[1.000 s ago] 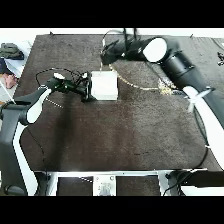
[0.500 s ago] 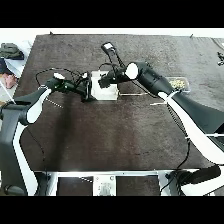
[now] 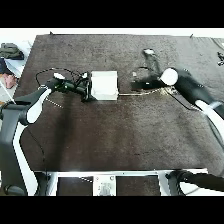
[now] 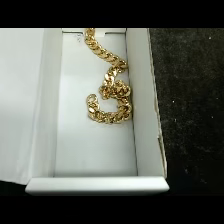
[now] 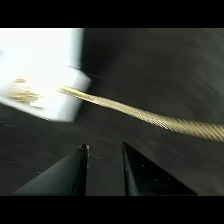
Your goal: Fold the box and place the chain.
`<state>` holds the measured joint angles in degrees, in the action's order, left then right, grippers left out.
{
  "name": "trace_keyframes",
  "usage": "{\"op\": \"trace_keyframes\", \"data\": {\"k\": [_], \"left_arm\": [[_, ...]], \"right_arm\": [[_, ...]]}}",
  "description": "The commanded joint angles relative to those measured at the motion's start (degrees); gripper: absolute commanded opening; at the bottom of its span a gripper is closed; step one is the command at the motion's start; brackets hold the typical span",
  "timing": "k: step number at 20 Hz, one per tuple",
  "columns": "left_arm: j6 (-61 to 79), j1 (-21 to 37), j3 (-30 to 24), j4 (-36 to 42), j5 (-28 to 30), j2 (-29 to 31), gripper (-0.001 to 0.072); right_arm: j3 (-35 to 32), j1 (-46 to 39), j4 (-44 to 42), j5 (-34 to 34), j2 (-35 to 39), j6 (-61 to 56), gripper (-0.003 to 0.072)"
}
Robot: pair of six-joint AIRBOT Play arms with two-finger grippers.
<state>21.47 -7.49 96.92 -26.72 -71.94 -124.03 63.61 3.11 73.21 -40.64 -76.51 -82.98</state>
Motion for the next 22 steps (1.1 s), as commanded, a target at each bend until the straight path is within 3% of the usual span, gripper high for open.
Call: {"op": "trace_keyframes", "data": {"k": [1,4,6,14,16,20,21,22], "left_arm": [[0.00,0.04,0.04,0.00,0.02,0.04,0.0345],[0.02,0.04,0.04,0.00,0.02,0.04,0.0345],[0.00,0.04,0.04,0.02,0.00,0.04,0.0345],[0.00,0.04,0.04,0.00,0.00,0.04,0.0345],[0.00,0.04,0.04,0.00,0.00,0.04,0.0345],[0.00,0.04,0.04,0.00,0.02,0.04,0.0345],[0.00,0.04,0.04,0.00,0.00,0.04,0.0345],[0.02,0.04,0.04,0.00,0.00,0.04,0.0345]], "right_arm": [[-14.36,-10.03,-0.02,8.20,7.06,-8.26,0.0278],[-18.51,-13.84,-2.91,15.39,4.20,-9.88,0.0279],[-18.10,-13.92,-5.79,20.04,0.35,-9.84,0.0393],[-8.02,-13.77,-11.43,26.67,-13.31,-9.64,0.0380],[-5.03,-13.60,-12.20,26.62,-16.41,-9.66,0.0319],[-2.89,-13.35,-14.40,26.29,-19.89,-9.68,0.0318],[-2.89,-13.33,-14.53,26.16,-20.31,-9.66,0.0179],[-2.89,-13.29,-14.56,25.92,-20.31,-9.66,0.0093]]}}
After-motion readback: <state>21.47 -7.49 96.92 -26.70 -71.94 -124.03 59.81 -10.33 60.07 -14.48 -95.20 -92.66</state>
